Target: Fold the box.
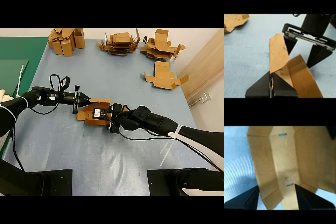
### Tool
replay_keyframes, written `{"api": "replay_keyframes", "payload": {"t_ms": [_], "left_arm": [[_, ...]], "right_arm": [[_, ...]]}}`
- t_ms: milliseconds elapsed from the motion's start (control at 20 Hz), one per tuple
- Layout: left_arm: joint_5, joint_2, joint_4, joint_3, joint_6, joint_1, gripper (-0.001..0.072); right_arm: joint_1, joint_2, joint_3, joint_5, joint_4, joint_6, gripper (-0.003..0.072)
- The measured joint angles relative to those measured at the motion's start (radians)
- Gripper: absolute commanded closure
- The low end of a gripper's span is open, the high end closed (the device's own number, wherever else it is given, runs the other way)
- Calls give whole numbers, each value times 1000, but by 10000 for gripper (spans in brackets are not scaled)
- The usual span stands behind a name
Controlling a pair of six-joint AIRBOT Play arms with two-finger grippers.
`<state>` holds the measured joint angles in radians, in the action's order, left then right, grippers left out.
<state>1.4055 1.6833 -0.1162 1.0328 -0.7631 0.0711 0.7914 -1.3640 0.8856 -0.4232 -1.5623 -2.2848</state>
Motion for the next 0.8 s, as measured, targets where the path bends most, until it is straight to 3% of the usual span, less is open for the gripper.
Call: {"api": "replay_keyframes", "payload": {"t_ms": [200,300,800], "left_arm": [[5,0,-1,0,3,0,691],[7,0,-1,0,7,0,691],[8,0,-3,0,19,0,691]], "right_arm": [[-5,16,0,19,64,62,15],[-6,24,0,23,119,117,-24],[-15,32,0,26,276,304,-25]]}}
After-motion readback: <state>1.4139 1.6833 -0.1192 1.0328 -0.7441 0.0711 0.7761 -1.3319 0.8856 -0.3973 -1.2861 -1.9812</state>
